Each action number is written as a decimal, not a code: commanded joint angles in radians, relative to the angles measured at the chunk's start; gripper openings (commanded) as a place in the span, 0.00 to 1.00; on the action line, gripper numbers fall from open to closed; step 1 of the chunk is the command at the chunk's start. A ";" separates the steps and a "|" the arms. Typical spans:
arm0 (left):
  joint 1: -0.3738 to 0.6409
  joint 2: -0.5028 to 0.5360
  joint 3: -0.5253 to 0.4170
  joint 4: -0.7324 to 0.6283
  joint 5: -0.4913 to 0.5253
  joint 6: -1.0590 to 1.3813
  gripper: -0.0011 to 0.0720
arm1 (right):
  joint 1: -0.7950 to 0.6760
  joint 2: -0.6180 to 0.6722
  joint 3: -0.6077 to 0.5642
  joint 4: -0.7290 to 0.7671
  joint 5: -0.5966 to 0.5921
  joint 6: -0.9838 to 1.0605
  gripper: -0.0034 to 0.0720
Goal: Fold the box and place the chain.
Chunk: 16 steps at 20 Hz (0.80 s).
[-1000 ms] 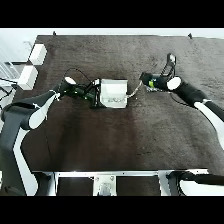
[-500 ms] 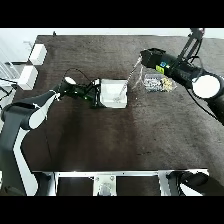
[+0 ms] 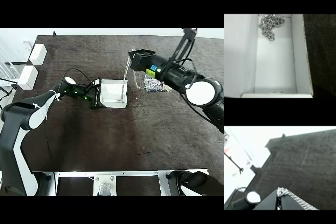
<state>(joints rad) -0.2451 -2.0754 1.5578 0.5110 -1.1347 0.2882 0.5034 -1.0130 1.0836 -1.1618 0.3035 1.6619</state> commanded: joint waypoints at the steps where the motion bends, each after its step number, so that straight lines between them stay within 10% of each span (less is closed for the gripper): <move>1: 0.001 0.000 0.001 0.000 0.000 0.000 0.26 | 0.031 -0.041 0.000 0.006 -0.015 0.011 0.05; 16: 0.001 0.000 0.001 0.000 0.000 0.000 0.26 | 0.118 -0.502 -0.002 0.103 -0.116 0.037 0.05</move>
